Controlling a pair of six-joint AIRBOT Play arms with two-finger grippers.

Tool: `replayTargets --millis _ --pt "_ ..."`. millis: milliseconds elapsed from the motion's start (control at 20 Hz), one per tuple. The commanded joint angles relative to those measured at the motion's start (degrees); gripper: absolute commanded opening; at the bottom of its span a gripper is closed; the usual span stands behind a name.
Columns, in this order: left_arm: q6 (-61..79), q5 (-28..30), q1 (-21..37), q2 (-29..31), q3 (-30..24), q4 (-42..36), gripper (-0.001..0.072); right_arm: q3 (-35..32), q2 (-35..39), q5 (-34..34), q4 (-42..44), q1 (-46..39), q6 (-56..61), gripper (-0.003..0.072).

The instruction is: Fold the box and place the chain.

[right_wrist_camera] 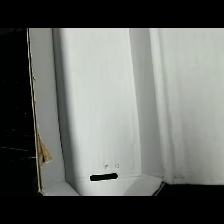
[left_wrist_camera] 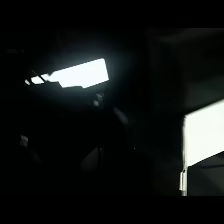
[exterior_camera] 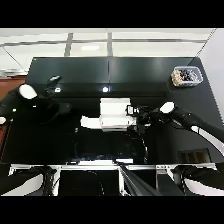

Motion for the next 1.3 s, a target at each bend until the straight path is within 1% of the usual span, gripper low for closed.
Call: replayTargets --millis 0,50,150,200,250,350,450,550,700,750,800,850,900,1000,1050,1100,1150,1250 --pt "-2.6 -6.9 10.0 -2.5 -5.6 -17.8 0.0028 0.0 0.0 0.0 0.0 0.1 0.0 0.0170" --pt "0.2 -7.5 10.2 -3.8 -7.2 -21.4 0.0027 0.0 0.0 0.0 0.0 0.1 0.0 0.0170" --pt "1.9 -6.3 7.8 -6.3 -9.2 -22.8 0.0027 0.0 0.0 0.0 0.0 0.1 0.0 0.0170" --pt "2.5 -5.5 5.7 -7.2 -9.4 -22.9 0.0027 0.0 0.0 0.0 0.0 0.1 0.0 0.0170" --pt "4.1 -4.6 3.2 -8.0 -9.4 -24.7 0.0027 0.0 0.0 0.0 0.0 0.1 0.0 0.0170" --pt "9.0 -3.7 -1.3 -9.6 -9.2 -31.4 0.0027 0.0 0.0 0.0 0.0 0.1 0.0 0.0170" --pt "11.8 -2.6 -4.6 -11.4 -8.5 -35.1 0.0027 0.0 0.0 0.0 0.0 0.1 0.0 0.0170" --pt "13.3 -3.7 -5.8 -12.5 -6.9 -36.0 0.0027 0.0 0.0 0.0 0.0 0.1 0.0 0.0170" --pt "15.6 -7.5 -5.3 -12.5 -4.2 -36.0 0.0027 0.0 0.0 0.0 0.0 0.1 0.0 0.0170" --pt "16.2 -8.5 -5.1 -12.5 -3.2 -36.0 0.0055 0.0 0.0 0.0 0.0 0.1 0.0 0.0170" --pt "16.1 -9.2 -5.0 -12.5 -2.3 -36.0 0.0271 0.0 0.0 0.0 0.0 0.1 0.0 0.0170" --pt "16.0 -9.7 -5.0 -12.5 -1.5 -36.0 0.0577 0.0 0.0 0.0 0.0 0.1 0.0 0.0170" --pt "15.3 -9.9 -5.3 -12.5 -0.9 -36.8 0.0668 0.0 0.0 0.0 0.0 0.1 0.0 0.0170" --pt "14.4 -9.8 -7.3 -12.5 0.2 -38.8 0.0667 0.0 0.0 0.0 0.0 0.1 0.0 0.0170" --pt "14.4 -9.6 -8.9 -12.5 1.0 -38.4 0.0634 0.0 0.0 0.0 0.0 0.1 0.0 0.0170" --pt "14.4 -9.1 -10.4 -12.5 1.6 -38.1 0.0530 0.0 0.0 0.0 0.0 0.1 0.0 0.0170" --pt "14.3 -8.7 -11.9 -12.5 2.4 -37.6 0.0471 0.0 0.0 0.0 0.0 0.1 0.0 0.0170" --pt "9.7 -7.7 -14.1 -12.5 4.2 -34.2 0.0471 0.0 0.0 0.0 0.0 0.1 0.0 0.0170"
